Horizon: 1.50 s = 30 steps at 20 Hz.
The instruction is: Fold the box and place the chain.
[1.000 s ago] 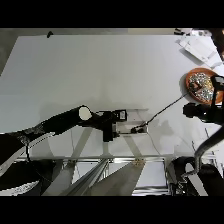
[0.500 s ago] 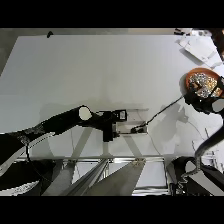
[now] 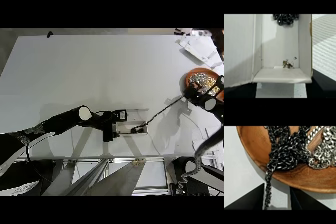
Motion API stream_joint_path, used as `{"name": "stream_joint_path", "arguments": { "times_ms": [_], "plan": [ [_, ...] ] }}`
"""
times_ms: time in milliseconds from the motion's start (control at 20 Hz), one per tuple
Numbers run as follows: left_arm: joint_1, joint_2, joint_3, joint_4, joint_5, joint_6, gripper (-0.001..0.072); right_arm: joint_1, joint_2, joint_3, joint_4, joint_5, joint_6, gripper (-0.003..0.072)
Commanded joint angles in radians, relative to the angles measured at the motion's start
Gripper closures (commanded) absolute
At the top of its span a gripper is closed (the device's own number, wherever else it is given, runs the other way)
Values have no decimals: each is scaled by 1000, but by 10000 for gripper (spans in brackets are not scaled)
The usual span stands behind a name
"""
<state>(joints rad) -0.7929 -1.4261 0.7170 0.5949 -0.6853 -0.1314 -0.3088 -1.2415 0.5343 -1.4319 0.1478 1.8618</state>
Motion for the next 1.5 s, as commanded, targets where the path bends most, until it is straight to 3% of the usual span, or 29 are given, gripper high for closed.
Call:
{"name": "stream_joint_path", "arguments": {
  "times_ms": [0, 100, 250, 450, 600, 750, 1100, 1300, 1450],
  "plan": [
    [0, 0, 0, 0, 0, 0, 433, 22, -57, 0, -1, -79, -3, 366],
    [0, 0, 0, 0, 0, 0, 433, 55, -79, 0, 0, -111, -3, 423],
    [0, 0, 0, 0, 0, 0, 433, 89, -82, 1, 0, -140, -3, 671],
    [0, 0, 0, 0, 0, 0, 433, 98, -68, 1, 0, -97, -3, 670],
    [0, 0, 0, 0, 0, 0, 433, 98, 11, 1, -5, -59, -16, 671],
    [0, 0, 0, 0, 0, 0, 433, 98, 174, 1, -6, 4, -92, 671],
    [0, 0, 0, 0, 0, 0, 433, 104, 664, 1, 5, 354, -173, 672],
    [0, 0, 0, 0, 0, 0, 433, 216, 902, 1, 35, 533, -173, 672],
    [0, 0, 0, 0, 0, 0, 433, 349, 1013, 1, 106, 575, -173, 670]
  ]
}}
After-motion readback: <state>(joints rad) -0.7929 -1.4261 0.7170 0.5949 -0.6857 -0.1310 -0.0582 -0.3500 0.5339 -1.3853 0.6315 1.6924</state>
